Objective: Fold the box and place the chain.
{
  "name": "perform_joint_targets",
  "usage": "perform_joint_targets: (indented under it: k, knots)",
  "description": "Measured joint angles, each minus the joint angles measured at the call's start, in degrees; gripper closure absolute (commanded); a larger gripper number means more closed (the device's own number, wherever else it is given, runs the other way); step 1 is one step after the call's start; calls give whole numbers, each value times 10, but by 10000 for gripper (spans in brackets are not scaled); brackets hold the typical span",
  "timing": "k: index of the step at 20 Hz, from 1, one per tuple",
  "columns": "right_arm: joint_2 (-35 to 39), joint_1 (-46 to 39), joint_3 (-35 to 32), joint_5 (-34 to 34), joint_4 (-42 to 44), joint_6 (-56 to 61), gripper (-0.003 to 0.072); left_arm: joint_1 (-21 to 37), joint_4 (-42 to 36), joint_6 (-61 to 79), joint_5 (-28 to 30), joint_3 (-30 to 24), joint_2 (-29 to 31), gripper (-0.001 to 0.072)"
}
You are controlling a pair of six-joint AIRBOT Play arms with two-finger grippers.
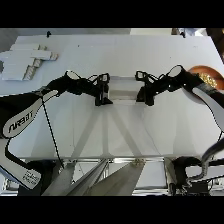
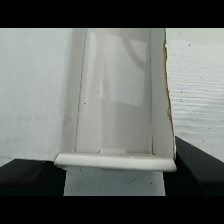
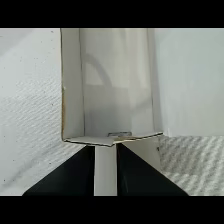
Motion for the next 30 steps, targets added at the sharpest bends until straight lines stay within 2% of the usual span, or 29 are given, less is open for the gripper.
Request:
perform_joint_targets:
  k: [4, 6, 8, 10, 11, 14, 15, 16, 17, 18, 24, 30]
  knots:
    - [0, 0, 0, 3, 30, -5, 568, 0, 0, -2, 0, 0, 0, 368]
    - [0, 0, 0, -5, 59, -14, 489, 0, 0, -1, 0, 0, 0, 368]
    - [0, 2, 0, -10, 83, -25, 470, 0, 0, -2, 0, 0, 0, 368]
    - [0, 7, 0, -18, 99, -33, 241, 0, 0, -2, 0, 0, 0, 368]
    - [0, 10, 0, -25, 103, -35, 211, 0, 0, -2, 1, 0, 0, 368]
    - [0, 22, 0, -52, 113, -39, 204, 0, -1, -2, 2, 0, 0, 368]
    - [0, 26, 0, -59, 114, -39, 228, 0, -1, -2, 2, 0, 0, 368]
    - [0, 29, 0, -64, 113, -39, 333, 0, -1, -2, 2, 0, 0, 368]
    - [0, 31, 0, -68, 111, -40, 522, 0, -1, -2, 2, 0, 0, 368]
    - [0, 33, 0, -69, 111, -41, 678, 0, -1, -1, 2, 0, 0, 368]
    - [8, 36, 0, -17, 122, -41, 673, 0, 0, 0, -1, 0, 0, 368]
    - [56, 7, 0, 31, 213, -41, 673, 0, 0, 0, 0, 0, 0, 368]
